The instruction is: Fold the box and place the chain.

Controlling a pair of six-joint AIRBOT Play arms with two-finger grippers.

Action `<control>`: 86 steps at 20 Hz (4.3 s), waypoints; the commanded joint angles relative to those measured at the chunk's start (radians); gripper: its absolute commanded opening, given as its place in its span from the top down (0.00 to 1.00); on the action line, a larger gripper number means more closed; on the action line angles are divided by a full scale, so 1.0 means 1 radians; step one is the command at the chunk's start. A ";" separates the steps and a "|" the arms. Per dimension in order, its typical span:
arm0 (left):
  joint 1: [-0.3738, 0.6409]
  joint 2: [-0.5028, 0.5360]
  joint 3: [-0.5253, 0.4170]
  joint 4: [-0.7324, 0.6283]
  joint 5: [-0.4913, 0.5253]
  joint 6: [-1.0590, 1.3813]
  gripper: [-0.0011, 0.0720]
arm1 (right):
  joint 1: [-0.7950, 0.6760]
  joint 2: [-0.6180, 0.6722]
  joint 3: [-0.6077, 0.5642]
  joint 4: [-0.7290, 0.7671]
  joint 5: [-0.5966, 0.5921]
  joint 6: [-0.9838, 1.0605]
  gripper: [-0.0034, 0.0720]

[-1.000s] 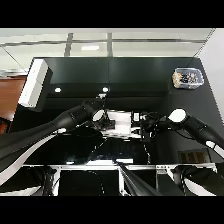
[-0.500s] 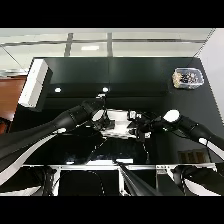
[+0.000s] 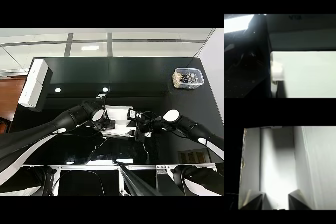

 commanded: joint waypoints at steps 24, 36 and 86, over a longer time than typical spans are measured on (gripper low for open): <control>0.026 0.000 0.000 -0.012 0.021 0.000 0.94 | -0.414 0.069 -0.145 -0.057 0.205 1.326 0.94; 0.026 0.000 0.000 -0.012 0.021 0.000 0.94 | -0.336 0.008 0.112 0.056 0.438 1.166 0.22; 0.026 0.000 0.000 -0.012 0.018 0.000 0.94 | 0.338 -0.229 0.526 -0.980 0.376 2.412 0.54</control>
